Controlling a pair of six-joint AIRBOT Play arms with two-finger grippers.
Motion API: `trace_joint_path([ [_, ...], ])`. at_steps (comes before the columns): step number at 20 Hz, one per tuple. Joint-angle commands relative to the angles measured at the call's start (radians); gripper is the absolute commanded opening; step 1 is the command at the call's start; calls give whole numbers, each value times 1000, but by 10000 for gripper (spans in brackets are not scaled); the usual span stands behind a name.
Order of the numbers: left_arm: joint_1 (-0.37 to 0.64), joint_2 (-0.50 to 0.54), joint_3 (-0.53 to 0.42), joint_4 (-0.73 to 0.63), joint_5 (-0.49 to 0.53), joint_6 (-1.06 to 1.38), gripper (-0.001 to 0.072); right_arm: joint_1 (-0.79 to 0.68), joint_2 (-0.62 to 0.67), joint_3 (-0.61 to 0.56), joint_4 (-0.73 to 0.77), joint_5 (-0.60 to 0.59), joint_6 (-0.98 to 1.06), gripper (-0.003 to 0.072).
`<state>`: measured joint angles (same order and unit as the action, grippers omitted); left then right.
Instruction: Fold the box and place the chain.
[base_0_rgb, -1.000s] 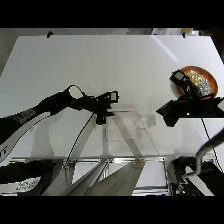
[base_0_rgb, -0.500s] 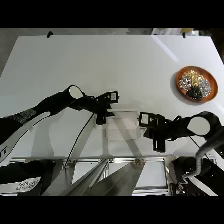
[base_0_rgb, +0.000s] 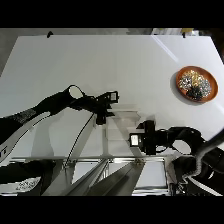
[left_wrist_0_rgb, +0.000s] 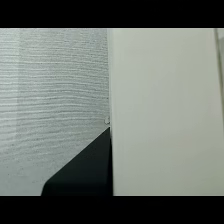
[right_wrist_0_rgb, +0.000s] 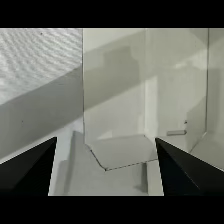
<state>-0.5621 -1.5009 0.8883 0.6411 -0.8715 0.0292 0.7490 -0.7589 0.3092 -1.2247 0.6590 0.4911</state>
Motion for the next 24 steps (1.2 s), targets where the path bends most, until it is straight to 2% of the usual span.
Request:
trace_joint_path([
  [1,0,0,-1,0,0,0,9,24,-33,-17,-48,-116,10,697],
  [7,0,0,-1,0,0,0,9,13,-67,0,-50,-182,35,682],
  [13,0,0,-1,0,-1,0,9,-111,-67,46,-46,-171,23,676],
  [17,0,0,-1,0,0,0,9,-171,-68,79,90,-124,-158,667],
  [22,0,0,-1,0,0,0,9,-260,-92,82,137,-109,-204,667],
  [24,0,0,-1,0,0,0,9,-275,-114,82,224,-76,-320,667],
])
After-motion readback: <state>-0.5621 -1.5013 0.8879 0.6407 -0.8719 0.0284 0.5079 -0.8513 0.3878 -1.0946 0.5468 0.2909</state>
